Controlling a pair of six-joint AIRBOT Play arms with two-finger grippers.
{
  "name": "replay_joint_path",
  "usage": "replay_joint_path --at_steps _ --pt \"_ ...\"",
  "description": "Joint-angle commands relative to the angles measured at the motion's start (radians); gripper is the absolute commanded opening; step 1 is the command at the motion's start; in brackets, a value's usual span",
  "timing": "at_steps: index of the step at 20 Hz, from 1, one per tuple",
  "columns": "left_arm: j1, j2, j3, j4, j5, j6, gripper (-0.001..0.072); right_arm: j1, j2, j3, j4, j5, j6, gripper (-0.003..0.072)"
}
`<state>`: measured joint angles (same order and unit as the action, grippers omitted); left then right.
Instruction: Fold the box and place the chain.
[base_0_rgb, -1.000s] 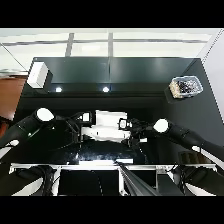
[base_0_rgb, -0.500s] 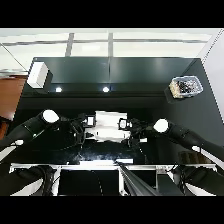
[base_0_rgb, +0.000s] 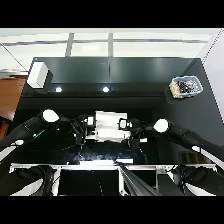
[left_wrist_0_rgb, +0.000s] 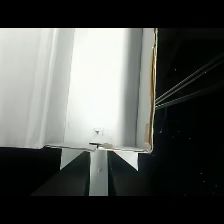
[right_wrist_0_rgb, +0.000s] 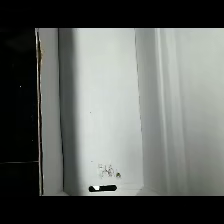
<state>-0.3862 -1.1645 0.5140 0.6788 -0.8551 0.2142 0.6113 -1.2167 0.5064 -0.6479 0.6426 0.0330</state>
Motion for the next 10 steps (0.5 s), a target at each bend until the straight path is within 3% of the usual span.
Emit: replay_joint_path --at_steps 1,10 --pt "0.0 -0.001 0.0 -0.013 0.015 0.0 0.0143 0.0 0.0 0.0 0.0 0.0 0.0 0.0548" --pt "-0.105 -0.045 0.0 -0.062 0.116 0.014 0.0145 0.0 0.0 0.0 0.0 0.0 0.0 0.0548"
